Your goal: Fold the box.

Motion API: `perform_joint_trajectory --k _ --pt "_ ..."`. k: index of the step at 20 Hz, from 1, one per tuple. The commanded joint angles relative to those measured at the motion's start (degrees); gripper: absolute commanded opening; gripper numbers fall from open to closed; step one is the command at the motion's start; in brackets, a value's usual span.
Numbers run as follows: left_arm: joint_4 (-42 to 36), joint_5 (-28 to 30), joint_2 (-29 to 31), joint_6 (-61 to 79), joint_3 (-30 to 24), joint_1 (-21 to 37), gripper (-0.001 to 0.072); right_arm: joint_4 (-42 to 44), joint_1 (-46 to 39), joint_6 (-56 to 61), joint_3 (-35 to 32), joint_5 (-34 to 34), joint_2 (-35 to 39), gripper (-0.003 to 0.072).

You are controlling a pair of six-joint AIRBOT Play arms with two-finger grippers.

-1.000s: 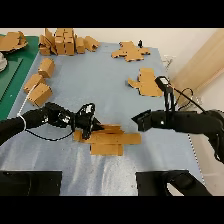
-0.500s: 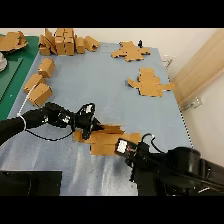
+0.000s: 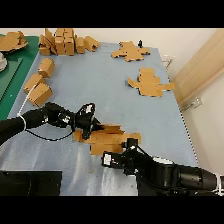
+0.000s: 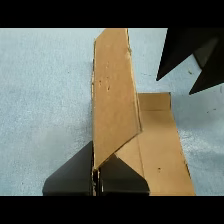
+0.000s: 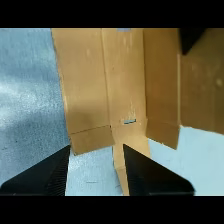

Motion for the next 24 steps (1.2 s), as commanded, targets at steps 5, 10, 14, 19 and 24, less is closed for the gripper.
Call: perform_joint_trajectory --k 5,10,14,19,24 --pt "0.0 0.0 0.0 0.0 0.1 0.0 0.0013 11.3 0.7 -15.5 0.1 -4.0 -1.1 0.0498" --pt "0.0 0.0 0.0 0.0 0.1 0.0 0.0014 3.9 0.1 -17.5 -0.4 -3.5 -1.0 0.0502" --pt "0.0 0.0 0.0 0.0 0.1 0.0 0.0014 2.8 0.2 -17.7 -1.3 0.2 -1.1 0.0502" --pt "0.0 0.0 0.0 0.0 0.1 0.0 0.0014 2.7 0.1 -20.4 -2.0 2.2 -2.4 0.0501" --pt "0.0 0.0 0.0 0.0 0.1 0.0 0.0014 -0.2 0.1 -20.4 -2.0 4.3 -6.2 0.0501"
